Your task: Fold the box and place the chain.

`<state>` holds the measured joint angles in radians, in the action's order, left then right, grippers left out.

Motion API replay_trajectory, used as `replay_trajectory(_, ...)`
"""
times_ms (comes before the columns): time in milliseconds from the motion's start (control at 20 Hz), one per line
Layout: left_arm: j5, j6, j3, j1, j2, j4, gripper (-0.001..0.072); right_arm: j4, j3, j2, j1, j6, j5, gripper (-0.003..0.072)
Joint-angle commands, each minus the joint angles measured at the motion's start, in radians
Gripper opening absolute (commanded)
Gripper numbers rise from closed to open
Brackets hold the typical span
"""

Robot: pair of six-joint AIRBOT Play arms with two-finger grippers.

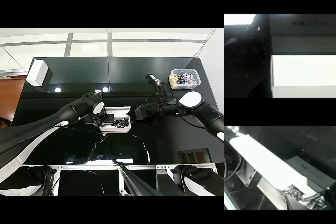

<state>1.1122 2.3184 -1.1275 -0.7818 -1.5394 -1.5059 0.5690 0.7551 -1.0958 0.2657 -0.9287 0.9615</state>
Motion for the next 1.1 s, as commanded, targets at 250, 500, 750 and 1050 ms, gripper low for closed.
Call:
replay_trajectory(250, -0.002, 0.000, 0.000, 0.000, 0.000, 0.000, 0.0030, 0.436, -0.025, -0.003, -0.149, 0.100, 0.177, 0.0654)
replay_trajectory(500, -0.003, 0.000, 0.000, 0.000, 0.000, 0.000, 0.0030, 0.417, -0.108, -0.073, -0.071, 0.517, 0.023, 0.0717)
replay_trajectory(750, -0.002, 0.000, 0.000, 0.000, 0.000, 0.000, 0.0030, 0.223, -0.108, -0.163, 0.014, 0.970, -0.156, 0.0717)
replay_trajectory(1050, -0.002, 0.000, 0.000, 0.000, 0.000, 0.000, 0.0030, 0.135, -0.107, -0.180, 0.039, 1.046, -0.222, 0.0717)
